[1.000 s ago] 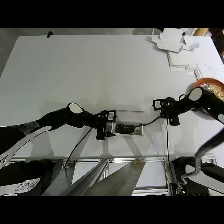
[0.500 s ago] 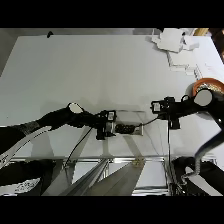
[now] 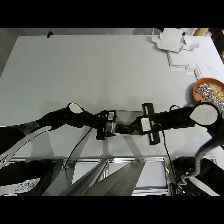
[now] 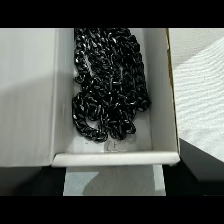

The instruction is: Fold the box and place the chain.

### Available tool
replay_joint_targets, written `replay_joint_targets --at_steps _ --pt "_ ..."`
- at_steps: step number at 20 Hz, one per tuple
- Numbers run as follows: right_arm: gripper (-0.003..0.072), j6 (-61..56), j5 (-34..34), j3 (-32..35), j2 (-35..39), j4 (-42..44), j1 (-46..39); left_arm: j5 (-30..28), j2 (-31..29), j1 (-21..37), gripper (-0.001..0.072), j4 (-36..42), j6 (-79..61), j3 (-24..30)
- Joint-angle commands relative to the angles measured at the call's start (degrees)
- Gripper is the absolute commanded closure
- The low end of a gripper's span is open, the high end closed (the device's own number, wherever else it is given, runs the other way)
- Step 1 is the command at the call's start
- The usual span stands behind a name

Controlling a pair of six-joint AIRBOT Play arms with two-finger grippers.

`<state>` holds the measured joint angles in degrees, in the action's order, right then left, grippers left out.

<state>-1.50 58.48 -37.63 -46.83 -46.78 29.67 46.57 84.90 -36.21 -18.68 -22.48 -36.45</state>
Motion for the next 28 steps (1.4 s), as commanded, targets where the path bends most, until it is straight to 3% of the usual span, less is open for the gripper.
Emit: replay_joint_targets --at_steps 1,4,7,8,14,20,28 --pt "0.0667 -0.2 -11.4 0.0 -2.8 3.1 8.0 0.0 0.0 0.0 0.0498 0.0 0.0 -0.1" --pt "0.0644 -0.2 -12.2 0.0 -7.4 1.6 8.8 0.0 0.0 0.0 0.0498 0.0 0.0 -0.1" --pt "0.0492 -2.1 -12.2 -0.1 -6.7 -6.5 8.8 0.0 0.0 0.0 0.0498 0.0 0.0 -0.1" --pt "0.0487 -3.7 -11.5 -0.1 -5.5 -10.7 8.4 0.0 0.0 0.0 0.0498 0.0 0.0 -0.1" --pt "0.052 -4.7 8.0 0.0 0.3 -26.8 -8.9 0.0 -0.1 0.0 0.0498 0.0 0.0 -0.1" --pt "0.0519 0.8 0.7 0.0 -4.6 -29.3 -30.0 0.0 0.0 0.0 0.0498 0.0 0.0 -0.1" --pt "0.0519 9.6 -2.4 0.0 -19.6 -27.9 -28.2 0.0 0.0 0.0 0.0498 0.0 0.0 -0.1"
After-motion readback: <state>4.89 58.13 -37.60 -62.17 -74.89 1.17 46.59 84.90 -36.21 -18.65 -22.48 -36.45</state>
